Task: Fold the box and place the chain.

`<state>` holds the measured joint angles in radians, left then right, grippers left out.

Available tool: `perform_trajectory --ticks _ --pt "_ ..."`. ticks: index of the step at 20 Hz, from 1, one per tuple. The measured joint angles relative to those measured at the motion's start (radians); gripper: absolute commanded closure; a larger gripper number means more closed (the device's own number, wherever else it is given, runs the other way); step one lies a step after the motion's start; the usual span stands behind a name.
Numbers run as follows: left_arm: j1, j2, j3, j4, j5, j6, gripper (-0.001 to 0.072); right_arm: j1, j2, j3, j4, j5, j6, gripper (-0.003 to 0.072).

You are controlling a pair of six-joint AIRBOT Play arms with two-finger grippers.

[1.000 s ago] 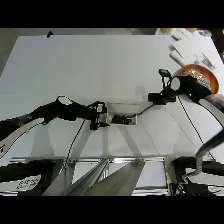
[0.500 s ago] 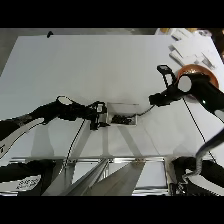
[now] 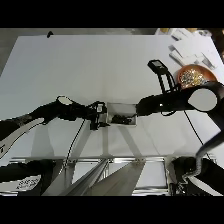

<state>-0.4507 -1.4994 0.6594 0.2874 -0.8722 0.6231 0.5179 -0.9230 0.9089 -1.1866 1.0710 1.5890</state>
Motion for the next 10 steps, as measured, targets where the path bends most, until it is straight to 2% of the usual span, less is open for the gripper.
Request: perform_trajectory --ticks 6,10 --pt "0.0 0.0 0.0 0.0 0.0 0.0 0.0639 0.152 0.018 0.0 0.092 -0.19 0.0 0.0669" --pt "0.0 0.0 0.0 0.0 0.0 0.0 0.0639 0.203 0.02 0.0 0.11 -0.306 -0.001 0.067"
